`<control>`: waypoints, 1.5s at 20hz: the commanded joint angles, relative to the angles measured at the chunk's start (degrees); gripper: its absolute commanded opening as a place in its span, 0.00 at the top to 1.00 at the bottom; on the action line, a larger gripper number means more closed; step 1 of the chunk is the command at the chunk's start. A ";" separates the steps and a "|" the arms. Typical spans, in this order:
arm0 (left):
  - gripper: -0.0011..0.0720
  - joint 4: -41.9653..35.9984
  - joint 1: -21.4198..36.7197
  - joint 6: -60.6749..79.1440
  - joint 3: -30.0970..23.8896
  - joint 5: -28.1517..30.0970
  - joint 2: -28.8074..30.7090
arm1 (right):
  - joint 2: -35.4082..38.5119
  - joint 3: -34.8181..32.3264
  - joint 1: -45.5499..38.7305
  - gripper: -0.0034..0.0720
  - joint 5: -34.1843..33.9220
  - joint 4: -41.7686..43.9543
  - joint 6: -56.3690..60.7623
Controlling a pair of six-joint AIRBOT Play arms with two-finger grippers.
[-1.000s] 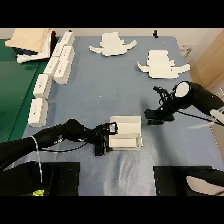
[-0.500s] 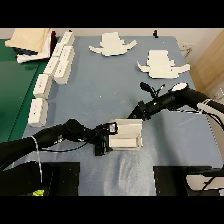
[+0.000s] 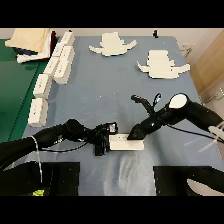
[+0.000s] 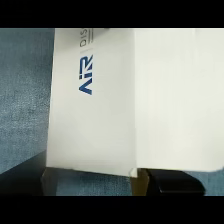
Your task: Fold the box.
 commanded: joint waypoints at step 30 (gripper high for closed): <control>0.36 -0.02 0.00 -0.02 -0.02 0.00 0.00 | 22.62 -17.22 30.82 0.32 -39.01 -34.25 -12.48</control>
